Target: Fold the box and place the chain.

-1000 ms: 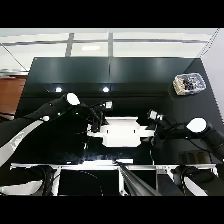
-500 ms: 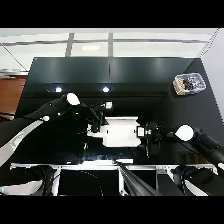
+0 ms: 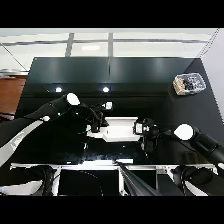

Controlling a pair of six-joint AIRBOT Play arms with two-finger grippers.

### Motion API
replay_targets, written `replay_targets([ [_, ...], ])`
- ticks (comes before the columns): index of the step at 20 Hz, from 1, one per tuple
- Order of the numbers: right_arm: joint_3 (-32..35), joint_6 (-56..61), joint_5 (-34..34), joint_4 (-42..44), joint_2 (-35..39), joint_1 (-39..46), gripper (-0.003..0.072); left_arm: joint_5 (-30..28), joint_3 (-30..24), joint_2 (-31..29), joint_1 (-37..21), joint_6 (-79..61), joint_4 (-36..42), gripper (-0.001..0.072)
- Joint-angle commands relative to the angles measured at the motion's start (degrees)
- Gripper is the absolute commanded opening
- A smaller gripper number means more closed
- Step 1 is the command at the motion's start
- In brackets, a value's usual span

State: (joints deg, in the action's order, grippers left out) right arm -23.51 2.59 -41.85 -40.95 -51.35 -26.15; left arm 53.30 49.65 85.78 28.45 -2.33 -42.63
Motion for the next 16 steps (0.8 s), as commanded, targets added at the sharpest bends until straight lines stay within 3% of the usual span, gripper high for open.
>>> replay_targets([
  [1, -2.3, 0.6, 0.3, 0.4, 0.0, 2.3, 0.0638, -0.1, 0.0, 0.0, 0.0, 0.0, 0.1, 0.0023],
  [7, -2.8, 1.4, -0.4, 0.7, -0.4, 6.4, 0.0638, 0.1, 0.0, 0.0, 0.0, 0.0, 0.0, 0.0023],
  [16, -4.5, -2.3, -0.3, 8.4, -6.3, 7.6, 0.0637, 0.9, 0.0, 0.0, 0.0, 0.0, 0.0, 0.0023],
])
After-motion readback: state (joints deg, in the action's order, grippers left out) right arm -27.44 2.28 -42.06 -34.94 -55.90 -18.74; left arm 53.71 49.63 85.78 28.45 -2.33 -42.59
